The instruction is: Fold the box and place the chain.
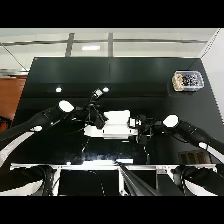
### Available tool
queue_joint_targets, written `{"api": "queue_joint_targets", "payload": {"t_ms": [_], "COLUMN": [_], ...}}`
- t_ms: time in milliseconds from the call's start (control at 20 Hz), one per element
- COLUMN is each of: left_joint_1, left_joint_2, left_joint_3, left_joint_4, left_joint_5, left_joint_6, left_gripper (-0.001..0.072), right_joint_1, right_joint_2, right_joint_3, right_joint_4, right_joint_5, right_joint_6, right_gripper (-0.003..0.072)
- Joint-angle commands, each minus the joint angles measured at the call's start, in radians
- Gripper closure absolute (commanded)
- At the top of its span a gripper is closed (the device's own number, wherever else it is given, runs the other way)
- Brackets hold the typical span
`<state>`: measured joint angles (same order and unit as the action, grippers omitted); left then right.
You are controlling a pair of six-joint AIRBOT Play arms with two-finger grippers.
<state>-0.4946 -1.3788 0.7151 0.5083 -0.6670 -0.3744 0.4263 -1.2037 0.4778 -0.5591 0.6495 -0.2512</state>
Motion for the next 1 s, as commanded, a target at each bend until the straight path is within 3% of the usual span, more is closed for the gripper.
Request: {"api": "queue_joint_targets", "payload": {"t_ms": [0,200,350,500,650,700,750,800,950], "left_joint_1": [0.003,0.069,0.184,0.272,0.26,0.236,0.205,0.177,0.118], "left_joint_2": [-0.009,0.042,0.163,0.294,0.348,0.347,0.343,0.336,0.306], "left_joint_3": [0.037,0.121,0.093,-0.029,-0.14,-0.153,-0.161,-0.163,-0.163], "left_joint_4": [0.068,0.175,0.252,0.15,-0.019,-0.003,0.031,0.063,0.094], "left_joint_5": [-0.038,-0.168,-0.193,-0.207,-0.335,-0.344,-0.323,-0.278,-0.121], "left_joint_6": [-0.026,-0.163,-0.304,-0.25,0.032,0.06,0.085,0.114,0.148], "left_gripper": [0.0682,0.0684,0.0684,0.0683,0.0677,0.0541,0.0236,-0.0011,-0.0004], "right_joint_1": [0.0,0.0,0.0,0.0,0.0,0.0,0.0,0.0,0.0], "right_joint_2": [-0.001,-0.001,-0.001,-0.001,-0.001,-0.001,-0.001,-0.001,-0.001], "right_joint_3": [0.0,0.0,0.0,0.0,0.0,0.0,0.0,0.0,0.0], "right_joint_4": [0.001,0.001,0.001,0.0,0.001,0.0,0.0,0.0,0.001], "right_joint_5": [0.001,0.001,0.001,0.001,0.001,0.001,0.001,0.001,0.001], "right_joint_6": [0.001,0.001,0.001,0.0,0.001,0.0,0.0,0.0,0.001], "right_gripper": [0.0377,0.0378,0.0378,0.0378,0.0378,0.0378,0.0378,0.0378,0.0378]}}
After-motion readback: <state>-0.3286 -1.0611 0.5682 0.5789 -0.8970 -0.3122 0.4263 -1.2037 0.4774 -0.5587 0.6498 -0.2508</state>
